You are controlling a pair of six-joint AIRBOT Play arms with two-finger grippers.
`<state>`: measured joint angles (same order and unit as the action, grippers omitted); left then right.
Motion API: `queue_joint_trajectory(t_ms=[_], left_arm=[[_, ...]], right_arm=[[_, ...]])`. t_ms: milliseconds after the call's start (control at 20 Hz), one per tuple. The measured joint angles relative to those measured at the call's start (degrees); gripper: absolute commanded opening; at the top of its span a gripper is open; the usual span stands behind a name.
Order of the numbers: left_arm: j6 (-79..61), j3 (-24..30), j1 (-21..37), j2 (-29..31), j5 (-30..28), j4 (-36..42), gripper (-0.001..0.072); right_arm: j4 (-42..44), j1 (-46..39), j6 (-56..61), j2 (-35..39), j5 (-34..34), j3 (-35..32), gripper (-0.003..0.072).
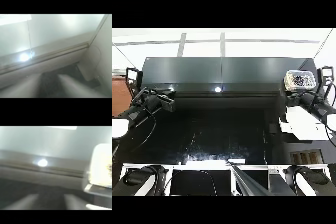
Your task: Fold the box and place the chain.
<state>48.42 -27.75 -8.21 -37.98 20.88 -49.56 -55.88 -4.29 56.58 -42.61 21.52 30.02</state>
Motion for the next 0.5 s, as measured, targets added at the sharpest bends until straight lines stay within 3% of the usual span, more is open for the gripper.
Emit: queue_joint_trajectory(t_ms=[250, 400, 500], left_arm=[[0.44, 0.00, 0.00, -2.49, 0.63, 1.53, 0.0709], [0.46, 0.00, 0.00, -2.97, 2.32, 1.86, 0.0709], [0.44, 0.00, 0.00, -3.10, 2.99, 1.99, 0.0709]], right_arm=[[-6.01, -12.11, 7.43, -6.93, 1.95, 2.49, 0.0720], [-11.54, -25.27, 14.56, -12.39, 4.52, 9.27, 0.0720], [-14.47, -34.58, 17.25, -17.57, 10.99, 15.54, 0.0720]])
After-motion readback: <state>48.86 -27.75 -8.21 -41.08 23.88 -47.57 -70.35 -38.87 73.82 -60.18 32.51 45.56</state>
